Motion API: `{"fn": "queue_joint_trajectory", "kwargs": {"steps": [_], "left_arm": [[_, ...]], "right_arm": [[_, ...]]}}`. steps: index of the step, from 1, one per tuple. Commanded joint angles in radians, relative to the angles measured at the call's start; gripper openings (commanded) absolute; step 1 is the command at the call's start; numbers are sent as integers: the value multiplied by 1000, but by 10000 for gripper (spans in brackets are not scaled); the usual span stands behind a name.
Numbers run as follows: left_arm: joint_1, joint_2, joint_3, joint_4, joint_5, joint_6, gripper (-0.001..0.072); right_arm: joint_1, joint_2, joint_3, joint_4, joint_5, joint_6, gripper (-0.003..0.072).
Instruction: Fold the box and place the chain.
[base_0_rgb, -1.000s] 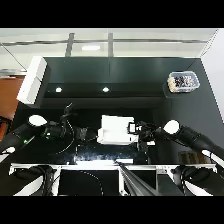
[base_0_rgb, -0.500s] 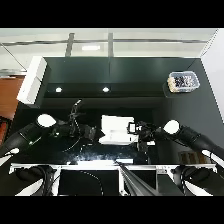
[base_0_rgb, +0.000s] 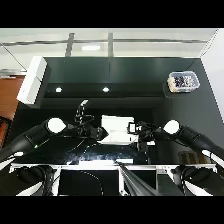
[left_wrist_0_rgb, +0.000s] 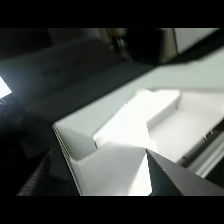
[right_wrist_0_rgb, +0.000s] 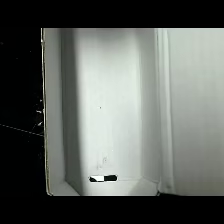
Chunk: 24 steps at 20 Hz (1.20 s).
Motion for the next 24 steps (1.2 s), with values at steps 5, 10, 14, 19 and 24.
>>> {"fn": "queue_joint_trajectory", "kwargs": {"steps": [5,10,14,19,24], "left_arm": [[-13,-30,14,14,4,-35,615],[-13,-43,68,64,-53,-37,614],[-13,-43,87,117,-114,-84,613],[-13,-43,87,117,-151,-106,481],[-14,-43,87,119,-149,-134,481]], "right_arm": [[0,0,0,0,0,0,246],[0,0,0,0,0,0,245],[0,0,0,0,0,0,245],[0,0,0,0,0,0,246],[0,0,0,0,0,0,245]]}}
